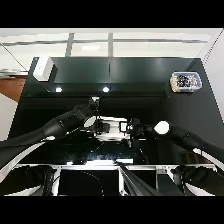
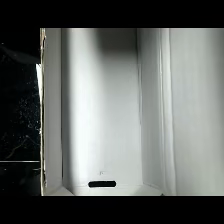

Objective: Fold the box and place the chain.

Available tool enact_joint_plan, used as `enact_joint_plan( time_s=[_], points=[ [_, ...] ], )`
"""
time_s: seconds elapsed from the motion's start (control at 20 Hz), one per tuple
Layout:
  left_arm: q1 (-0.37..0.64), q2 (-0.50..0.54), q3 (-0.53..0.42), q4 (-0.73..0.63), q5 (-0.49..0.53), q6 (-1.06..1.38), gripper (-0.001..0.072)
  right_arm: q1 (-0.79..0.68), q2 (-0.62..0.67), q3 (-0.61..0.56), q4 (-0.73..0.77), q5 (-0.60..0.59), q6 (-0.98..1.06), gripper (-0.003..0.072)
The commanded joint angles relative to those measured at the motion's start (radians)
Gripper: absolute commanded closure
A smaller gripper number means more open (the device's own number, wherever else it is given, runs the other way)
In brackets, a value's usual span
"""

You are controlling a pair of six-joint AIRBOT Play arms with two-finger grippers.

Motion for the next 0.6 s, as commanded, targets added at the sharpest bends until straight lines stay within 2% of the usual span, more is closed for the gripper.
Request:
enact_joint_plan(
  time_s=[0.0,0.4,0.45,0.5,0.55],
  points=[
    [-0.003,-0.017,0.013,0.004,-0.012,-0.011,0.0537,0.001,-0.001,0.0,0.0,0.0,0.0,0.0208],
    [-0.003,-0.037,0.013,-0.007,-0.016,-0.035,0.0543,0.001,-0.001,0.0,0.0,0.0,0.0,0.0209],
    [-0.003,-0.037,0.013,-0.007,-0.016,-0.035,0.058,0.001,-0.001,0.0,0.0,0.0,0.0,0.0209],
    [-0.003,-0.037,0.013,-0.007,-0.016,-0.035,0.0649,0.001,-0.001,0.0,0.0,0.0,0.0,0.0209],
    [-0.003,-0.037,0.013,-0.008,-0.016,-0.035,0.0679,0.001,-0.001,0.0,0.0,0.0,0.0,0.0209]
  ],
)
